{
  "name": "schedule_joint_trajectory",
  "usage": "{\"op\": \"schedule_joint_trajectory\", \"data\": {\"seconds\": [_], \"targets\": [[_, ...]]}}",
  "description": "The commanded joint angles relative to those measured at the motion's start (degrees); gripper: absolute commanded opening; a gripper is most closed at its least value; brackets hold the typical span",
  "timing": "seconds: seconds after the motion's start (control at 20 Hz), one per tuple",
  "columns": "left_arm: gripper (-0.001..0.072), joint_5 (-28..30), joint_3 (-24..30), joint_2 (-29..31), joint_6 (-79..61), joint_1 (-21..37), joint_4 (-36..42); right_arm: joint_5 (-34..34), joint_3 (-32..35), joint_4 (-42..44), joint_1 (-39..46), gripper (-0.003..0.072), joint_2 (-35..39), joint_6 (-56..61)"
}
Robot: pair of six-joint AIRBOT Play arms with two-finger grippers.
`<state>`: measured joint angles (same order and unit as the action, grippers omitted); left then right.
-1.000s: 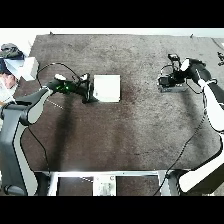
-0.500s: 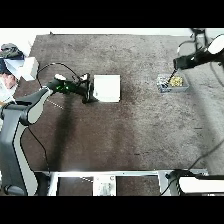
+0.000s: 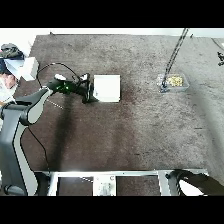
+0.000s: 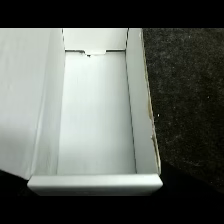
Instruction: Fold the box and place the chain.
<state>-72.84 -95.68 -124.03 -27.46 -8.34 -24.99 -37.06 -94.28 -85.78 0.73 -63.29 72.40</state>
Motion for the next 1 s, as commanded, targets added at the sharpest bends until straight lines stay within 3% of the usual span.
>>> {"op": "schedule_joint_trajectory", "data": {"seconds": [0.0,0.25,0.65,0.95], "targets": [[0.0416,0.00,0.02,-0.02,-0.02,0.04,-0.02,8.68,-1.16,0.22,-6.62,-0.0010,2.45,-2.16],[0.0416,0.02,0.02,-0.02,-0.02,0.04,-0.02,10.36,-2.01,0.33,-13.99,-0.0010,1.46,-2.38],[0.0416,0.00,0.02,-0.02,-0.02,0.04,0.00,18.86,-2.05,3.63,-18.43,-0.0010,-3.65,-2.34],[0.0416,0.00,0.02,-0.02,-0.02,0.04,0.00,19.52,-3.85,3.61,-20.83,-0.0009,-6.97,-2.34]]}}
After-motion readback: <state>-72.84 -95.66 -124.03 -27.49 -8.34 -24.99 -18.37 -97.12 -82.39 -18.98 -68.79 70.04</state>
